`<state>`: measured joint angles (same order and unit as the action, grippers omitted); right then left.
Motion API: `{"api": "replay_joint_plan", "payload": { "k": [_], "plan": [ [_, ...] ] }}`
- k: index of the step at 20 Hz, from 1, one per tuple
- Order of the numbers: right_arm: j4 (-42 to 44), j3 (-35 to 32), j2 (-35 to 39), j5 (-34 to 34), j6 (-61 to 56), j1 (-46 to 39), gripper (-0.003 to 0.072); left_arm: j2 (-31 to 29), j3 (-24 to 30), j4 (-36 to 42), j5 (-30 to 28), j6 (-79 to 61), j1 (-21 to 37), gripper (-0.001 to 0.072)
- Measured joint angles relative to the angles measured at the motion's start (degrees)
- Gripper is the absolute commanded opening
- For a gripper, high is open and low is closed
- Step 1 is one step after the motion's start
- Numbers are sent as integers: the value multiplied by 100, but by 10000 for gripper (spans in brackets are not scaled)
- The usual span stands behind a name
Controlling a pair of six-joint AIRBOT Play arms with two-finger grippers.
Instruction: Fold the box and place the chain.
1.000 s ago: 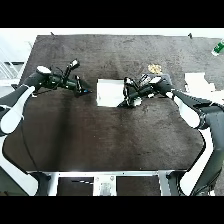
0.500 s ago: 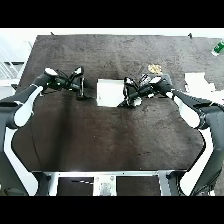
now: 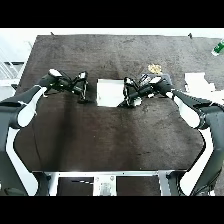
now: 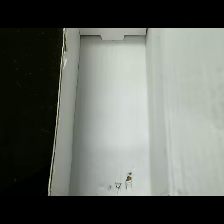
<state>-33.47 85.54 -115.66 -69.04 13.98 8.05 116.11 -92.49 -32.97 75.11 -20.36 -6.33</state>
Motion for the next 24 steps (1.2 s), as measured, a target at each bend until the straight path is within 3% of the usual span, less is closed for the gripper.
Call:
{"api": "replay_joint_plan", "payload": {
  "k": [16,24],
  "plan": [
    [0,0,0,-2,0,0,477,4,24,57,72,315,-116,720],
    [0,0,0,0,0,0,477,4,184,199,-162,72,-151,720]
  ]
}}
